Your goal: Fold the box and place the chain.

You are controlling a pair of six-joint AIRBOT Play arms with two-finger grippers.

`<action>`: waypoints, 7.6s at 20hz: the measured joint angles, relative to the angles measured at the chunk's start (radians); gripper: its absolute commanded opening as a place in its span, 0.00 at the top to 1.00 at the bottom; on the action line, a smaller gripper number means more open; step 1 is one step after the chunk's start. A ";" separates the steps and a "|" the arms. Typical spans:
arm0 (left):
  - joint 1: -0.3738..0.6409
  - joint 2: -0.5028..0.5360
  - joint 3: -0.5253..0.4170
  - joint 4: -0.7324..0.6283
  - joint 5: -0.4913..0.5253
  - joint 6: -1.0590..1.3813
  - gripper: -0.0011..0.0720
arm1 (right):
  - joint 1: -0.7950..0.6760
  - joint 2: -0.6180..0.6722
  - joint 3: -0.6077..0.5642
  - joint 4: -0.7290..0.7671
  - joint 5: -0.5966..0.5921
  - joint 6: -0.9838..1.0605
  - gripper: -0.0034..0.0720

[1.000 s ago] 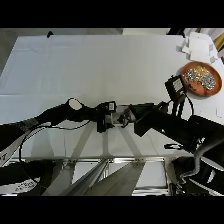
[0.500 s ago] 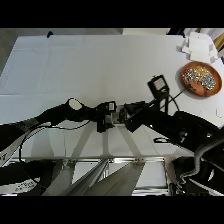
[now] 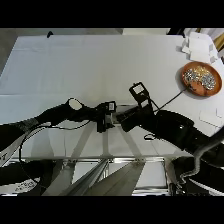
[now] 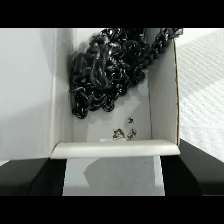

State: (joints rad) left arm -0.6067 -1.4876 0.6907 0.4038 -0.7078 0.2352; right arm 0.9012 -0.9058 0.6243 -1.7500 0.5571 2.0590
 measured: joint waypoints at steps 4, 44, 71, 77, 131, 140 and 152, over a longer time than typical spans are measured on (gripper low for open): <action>0.000 0.000 0.000 0.000 0.000 0.000 0.61 | 0.000 -0.049 0.000 0.009 0.023 0.000 0.79; 0.000 0.000 0.000 0.000 0.000 -0.001 0.61 | 0.132 -0.153 -0.063 -0.156 0.078 0.298 0.90; 0.000 0.000 0.000 0.000 0.000 0.000 0.61 | 0.054 0.133 -0.047 -0.197 -0.021 0.226 0.68; 0.000 0.000 0.000 0.000 0.000 0.000 0.61 | 0.049 0.128 -0.047 -0.170 0.076 0.124 0.69; 0.000 0.000 0.000 0.000 0.000 0.000 0.61 | -0.591 -0.301 -0.045 -0.046 0.069 0.032 0.75; 0.000 0.000 0.000 0.000 0.000 0.000 0.61 | -0.592 -0.291 -0.046 -0.050 0.076 -0.020 0.94; 0.000 0.000 0.000 0.000 0.000 0.000 0.61 | -0.591 0.130 -0.047 0.219 0.345 -0.443 0.94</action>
State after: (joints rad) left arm -0.6067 -1.4876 0.6907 0.4042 -0.7074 0.2356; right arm 0.3099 -0.7753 0.5777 -1.5307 0.9020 1.6165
